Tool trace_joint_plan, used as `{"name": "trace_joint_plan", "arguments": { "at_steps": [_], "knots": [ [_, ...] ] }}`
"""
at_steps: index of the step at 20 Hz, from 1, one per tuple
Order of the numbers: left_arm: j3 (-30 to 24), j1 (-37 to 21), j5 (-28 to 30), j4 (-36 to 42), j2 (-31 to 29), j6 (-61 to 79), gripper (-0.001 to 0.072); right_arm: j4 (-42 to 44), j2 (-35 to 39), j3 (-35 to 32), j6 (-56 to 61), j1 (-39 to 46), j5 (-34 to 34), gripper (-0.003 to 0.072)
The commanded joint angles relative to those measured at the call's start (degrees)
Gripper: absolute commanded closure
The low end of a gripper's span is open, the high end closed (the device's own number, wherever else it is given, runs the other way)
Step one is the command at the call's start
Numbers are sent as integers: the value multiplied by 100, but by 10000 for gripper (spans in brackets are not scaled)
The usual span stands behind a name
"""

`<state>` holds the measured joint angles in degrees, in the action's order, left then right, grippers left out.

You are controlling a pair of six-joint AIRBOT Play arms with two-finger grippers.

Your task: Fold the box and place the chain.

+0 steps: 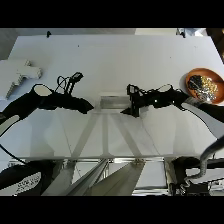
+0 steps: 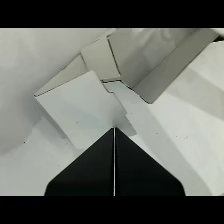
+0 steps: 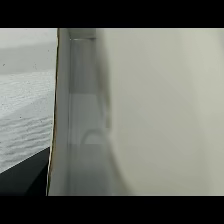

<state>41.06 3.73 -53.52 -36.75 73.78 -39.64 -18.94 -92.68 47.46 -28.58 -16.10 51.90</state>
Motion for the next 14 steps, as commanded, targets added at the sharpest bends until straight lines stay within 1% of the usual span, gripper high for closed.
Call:
{"name": "trace_joint_plan", "arguments": {
  "at_steps": [1, 4, 8, 9, 12, 14],
  "knots": [
    [0, -17, -105, 136, -109, 105, 701, -15, 2, 2, 2, 4, -22, 171],
    [0, -44, -151, 168, -120, 238, 701, -15, 2, 2, 2, 4, -22, 171],
    [-4, -389, -81, 66, -133, 203, 704, -15, 2, 2, 2, 2, -22, 171],
    [-44, -444, 42, 24, -133, 177, 704, -15, 2, 2, 2, 2, -22, 171],
    [-293, -442, 756, -175, 17, -374, 705, -15, 2, 2, 2, 2, -22, 171],
    [-306, -422, 839, -155, 295, -835, 705, -15, 2, 2, 2, 2, -22, 171]
  ]
}}
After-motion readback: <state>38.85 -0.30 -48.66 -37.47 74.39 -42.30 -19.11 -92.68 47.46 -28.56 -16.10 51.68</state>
